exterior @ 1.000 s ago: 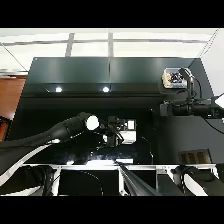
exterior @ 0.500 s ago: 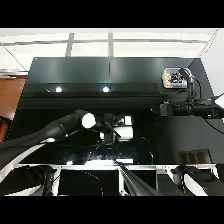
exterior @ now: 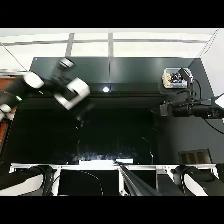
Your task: Fold the box and place the chain.
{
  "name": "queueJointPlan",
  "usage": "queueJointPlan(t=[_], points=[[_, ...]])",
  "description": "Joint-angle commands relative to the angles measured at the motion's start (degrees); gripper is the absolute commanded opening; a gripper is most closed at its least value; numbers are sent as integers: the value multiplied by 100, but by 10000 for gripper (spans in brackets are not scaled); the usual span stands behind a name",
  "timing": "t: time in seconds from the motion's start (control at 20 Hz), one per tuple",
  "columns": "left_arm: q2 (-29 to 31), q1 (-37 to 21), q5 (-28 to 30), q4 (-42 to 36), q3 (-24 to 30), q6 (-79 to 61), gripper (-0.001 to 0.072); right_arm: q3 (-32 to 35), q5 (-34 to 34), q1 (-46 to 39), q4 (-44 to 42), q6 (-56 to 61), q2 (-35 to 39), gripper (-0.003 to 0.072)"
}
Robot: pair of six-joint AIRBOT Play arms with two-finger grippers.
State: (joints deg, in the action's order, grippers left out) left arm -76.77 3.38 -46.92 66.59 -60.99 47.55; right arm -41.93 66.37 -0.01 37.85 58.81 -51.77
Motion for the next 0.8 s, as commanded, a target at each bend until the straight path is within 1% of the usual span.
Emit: queueJointPlan(t=[0.0, 0.1, 0.2, 0.3, 0.4, 0.5, 0.55, 0.6, 0.65, 0.7, 0.75], points=[[-981, -1650, 81, 138, -1554, 791, 212, -2, 79, 2, -33, 17, 2, 8], [-1838, -2081, -22, 179, -2605, 857, 218, -2, 111, 2, -61, 146, 2, 12], [-2680, -2317, -168, 256, -3626, 1123, 217, -2, 175, 4, -225, 164, 2, 12], [-3351, -2402, -315, 273, -4389, 1209, 217, -2, 157, 13, -365, 164, 2, 13], [-3790, -2378, -444, 365, -4791, 1202, 217, -2, 26, 13, -372, 166, 2, 13], [-4054, -2291, -531, 522, -4905, 1023, 224, -2, -157, 13, -372, 275, 2, 12], [-4138, -2247, -549, 704, -4903, 949, 305, -2, -219, 13, -374, 435, 2, 13], [-4192, -2205, -551, 844, -4903, 994, 562, -2, -190, 13, -372, 492, 2, 12], [-4207, -2168, -595, 861, -4903, 1113, 711, -2, -138, 13, -369, 492, 2, 12], [-4192, -2140, -704, 885, -4942, 1207, 711, -2, -105, 13, -369, 490, 2, 13], [-4175, -2114, -935, 957, -5084, 1314, 711, -2, -81, 13, -374, 507, 2, 13]])
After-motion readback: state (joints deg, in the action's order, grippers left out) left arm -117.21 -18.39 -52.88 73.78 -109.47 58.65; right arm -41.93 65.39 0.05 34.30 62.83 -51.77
